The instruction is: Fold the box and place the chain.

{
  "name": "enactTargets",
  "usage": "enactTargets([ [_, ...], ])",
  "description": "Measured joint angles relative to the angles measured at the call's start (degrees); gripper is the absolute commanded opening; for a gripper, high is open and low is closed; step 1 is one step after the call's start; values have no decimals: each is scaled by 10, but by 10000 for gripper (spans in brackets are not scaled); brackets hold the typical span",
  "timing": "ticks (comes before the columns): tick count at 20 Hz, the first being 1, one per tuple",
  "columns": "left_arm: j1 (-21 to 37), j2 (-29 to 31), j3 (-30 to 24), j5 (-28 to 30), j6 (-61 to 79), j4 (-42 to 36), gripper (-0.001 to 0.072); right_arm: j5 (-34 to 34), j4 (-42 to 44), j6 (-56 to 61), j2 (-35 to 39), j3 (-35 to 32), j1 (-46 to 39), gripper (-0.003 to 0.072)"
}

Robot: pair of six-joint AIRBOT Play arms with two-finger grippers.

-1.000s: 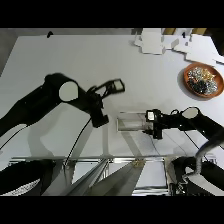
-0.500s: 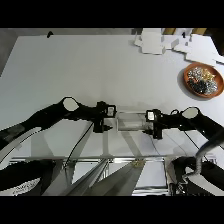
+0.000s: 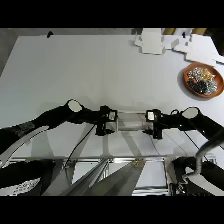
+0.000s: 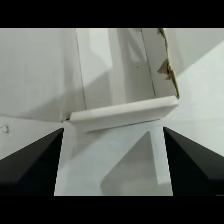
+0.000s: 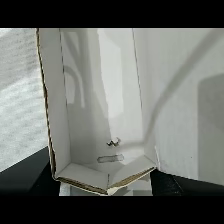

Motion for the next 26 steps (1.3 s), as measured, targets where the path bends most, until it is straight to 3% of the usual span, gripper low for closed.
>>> enactTargets([
  [17, -28, -29, 0, 20, 17, -80, 689, 0, 0, 0, 0, 0, 0, 397],
  [18, -30, -32, 0, 22, 20, -84, 631, 0, 0, 0, 0, 0, 0, 397],
  [20, -33, -36, 0, 25, 24, -91, 418, 0, 0, 0, 0, 0, 0, 397],
  [22, -35, -38, 0, 26, 27, -95, 272, 0, 0, 0, 0, 0, 0, 397],
  [26, -36, -39, 0, 30, 28, -99, 272, 0, 0, 0, 0, 0, 0, 397],
])
